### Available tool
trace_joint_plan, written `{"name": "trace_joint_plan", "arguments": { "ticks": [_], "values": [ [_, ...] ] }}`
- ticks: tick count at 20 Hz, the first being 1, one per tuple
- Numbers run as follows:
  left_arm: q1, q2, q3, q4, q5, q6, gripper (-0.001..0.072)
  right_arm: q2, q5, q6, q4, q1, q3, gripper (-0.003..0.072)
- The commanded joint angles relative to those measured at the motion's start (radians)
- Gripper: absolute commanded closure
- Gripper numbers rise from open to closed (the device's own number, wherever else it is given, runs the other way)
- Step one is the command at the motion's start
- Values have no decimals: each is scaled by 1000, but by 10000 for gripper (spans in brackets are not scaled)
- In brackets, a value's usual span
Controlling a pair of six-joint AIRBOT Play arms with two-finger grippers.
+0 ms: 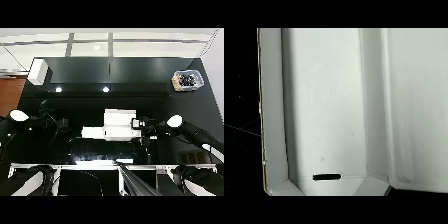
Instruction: Fold the box and place the chain.
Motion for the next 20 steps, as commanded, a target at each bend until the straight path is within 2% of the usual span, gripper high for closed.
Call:
{"name": "trace_joint_plan", "arguments": {
  "ticks": [1, 5, 8, 13, 20],
  "values": [
    [1, -146, -18, -160, -59, 47, 685, -1, 0, 0, 0, 1, 0, 209],
    [-41, -292, -16, -367, -69, 279, 685, -1, 0, 0, 0, 1, 0, 209],
    [-81, -338, -14, -440, -76, 386, 685, -1, 0, 0, 0, 1, 0, 209],
    [-212, -339, 47, -419, -77, 394, 685, -1, 0, 0, 0, 1, 0, 209],
    [-327, -331, 168, -368, -57, 257, 685, -1, 0, 0, 0, 1, 0, 209]
  ]
}}
